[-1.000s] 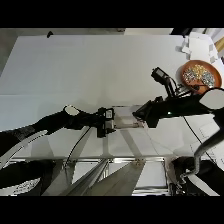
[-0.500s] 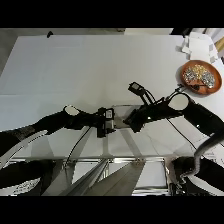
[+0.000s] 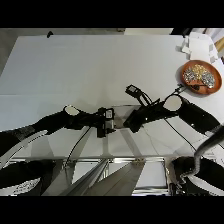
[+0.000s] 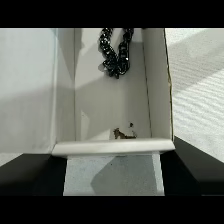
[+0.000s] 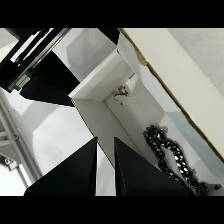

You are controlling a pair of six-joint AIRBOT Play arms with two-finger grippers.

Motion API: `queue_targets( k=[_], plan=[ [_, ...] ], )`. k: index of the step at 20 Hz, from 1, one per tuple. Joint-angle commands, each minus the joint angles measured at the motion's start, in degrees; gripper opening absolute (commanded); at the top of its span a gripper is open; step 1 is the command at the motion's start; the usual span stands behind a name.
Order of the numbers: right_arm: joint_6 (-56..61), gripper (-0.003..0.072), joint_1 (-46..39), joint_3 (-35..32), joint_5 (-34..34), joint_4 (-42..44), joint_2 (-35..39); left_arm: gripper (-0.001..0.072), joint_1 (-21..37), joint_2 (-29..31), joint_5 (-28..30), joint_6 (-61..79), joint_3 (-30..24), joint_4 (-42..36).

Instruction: Fold the box and place the chain.

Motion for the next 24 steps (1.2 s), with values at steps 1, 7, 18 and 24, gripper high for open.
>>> queue_targets(
  k=[1,7,18,24],
  plan=[
    [2.91,0.0128,-0.55,0.11,2.91,-0.46,2.45,0.0312,0.0,0.0,0.02,0.02,0.04,0.02],
    [16.44,0.0127,-18.95,2.16,10.71,-11.96,12.7,0.0312,0.0,0.0,0.0,0.02,0.04,0.02],
    [25.51,0.0299,-38.47,8.7,-7.06,-27.36,-2.86,0.0312,0.0,0.0,0.02,0.02,0.04,0.02],
    [26.77,0.0298,-37.64,14.58,-4.7,-30.53,-13.44,0.0312,0.0,0.0,0.0,0.02,0.04,0.02]
  ],
)
